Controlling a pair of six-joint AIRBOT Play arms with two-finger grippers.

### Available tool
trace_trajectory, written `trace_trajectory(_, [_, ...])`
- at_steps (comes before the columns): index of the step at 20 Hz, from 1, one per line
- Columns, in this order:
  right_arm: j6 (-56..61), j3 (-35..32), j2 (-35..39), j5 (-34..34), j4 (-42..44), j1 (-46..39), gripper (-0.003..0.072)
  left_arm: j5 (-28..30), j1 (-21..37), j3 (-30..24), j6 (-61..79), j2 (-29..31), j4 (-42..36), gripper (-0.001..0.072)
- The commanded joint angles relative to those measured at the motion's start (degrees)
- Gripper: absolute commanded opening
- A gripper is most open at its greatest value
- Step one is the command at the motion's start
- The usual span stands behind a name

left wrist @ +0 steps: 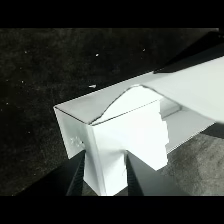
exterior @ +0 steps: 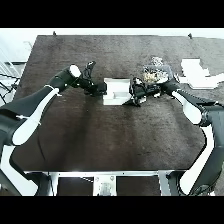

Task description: Fold the box and place the chain.

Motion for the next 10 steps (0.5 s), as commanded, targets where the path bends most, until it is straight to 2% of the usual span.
trace_trajectory(1, [0.0, 0.0, 0.0, 0.0, 0.0, 0.0, 0.0434, 1.0, -1.2, 0.4, -5.2, 0.0, 4.0, 0.0296])
trace_trajectory(8, [0.0, 0.0, 0.0, 0.0, 0.0, 0.0, 0.0434, 2.4, -2.1, 0.5, -12.0, -0.4, 8.2, 0.0297])
trace_trajectory(10, [0.0, 0.0, 0.0, 0.0, 0.0, 0.0, 0.0434, 0.7, -2.6, 2.5, -13.5, -2.2, 9.7, 0.0297])
